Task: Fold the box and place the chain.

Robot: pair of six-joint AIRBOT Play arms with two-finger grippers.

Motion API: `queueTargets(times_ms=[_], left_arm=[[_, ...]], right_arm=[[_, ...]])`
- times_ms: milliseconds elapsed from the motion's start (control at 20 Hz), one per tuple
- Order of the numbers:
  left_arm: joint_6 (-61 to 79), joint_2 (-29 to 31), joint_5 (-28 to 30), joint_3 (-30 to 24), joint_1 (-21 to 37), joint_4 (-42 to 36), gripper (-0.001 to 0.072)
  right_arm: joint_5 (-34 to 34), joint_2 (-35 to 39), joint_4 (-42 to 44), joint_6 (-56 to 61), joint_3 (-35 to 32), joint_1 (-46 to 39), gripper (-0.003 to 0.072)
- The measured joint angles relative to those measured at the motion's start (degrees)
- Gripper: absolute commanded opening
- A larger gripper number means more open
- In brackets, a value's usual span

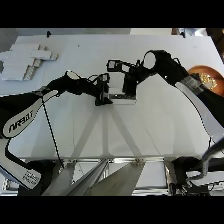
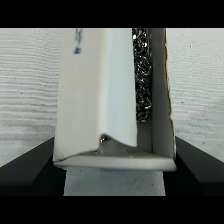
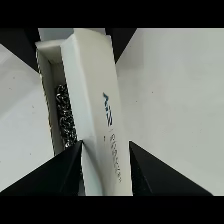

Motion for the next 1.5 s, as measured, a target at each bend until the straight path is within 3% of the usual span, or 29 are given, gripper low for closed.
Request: queueTargets(times_ms=[400, 600, 1300, 1350, 1400, 1500], left_arm=[[0.1, 0.0, 0.0, 0.0, 0.0, 0.0, 0.0341], [0.0, 0.0, 0.0, 0.0, 0.0, 0.0, 0.0341], [-0.1, 0.0, -0.3, 0.0, 0.0, 0.0, 0.0341], [-0.1, 0.0, -0.2, 0.0, 0.0, 0.0, 0.0341], [-0.1, 0.0, -0.2, 0.0, 0.0, 0.0, 0.0341], [0.0, 0.0, -0.1, 0.0, 0.0, 0.0, 0.0341]], right_arm=[[0.0, 0.1, 0.3, 0.9, -3.9, 0.0, 0.0303], [0.4, 0.1, 0.7, 1.5, -4.7, 0.0, 0.0397], [0.9, 3.7, 2.5, 2.0, -5.0, 1.0, 0.0407], [0.2, 4.4, 2.4, 2.5, -5.0, 1.0, 0.0381], [-0.1, 4.9, 2.6, 3.4, -5.0, 0.9, 0.0297], [-0.8, 5.5, 3.4, 6.9, -5.0, 0.5, 0.0011]])
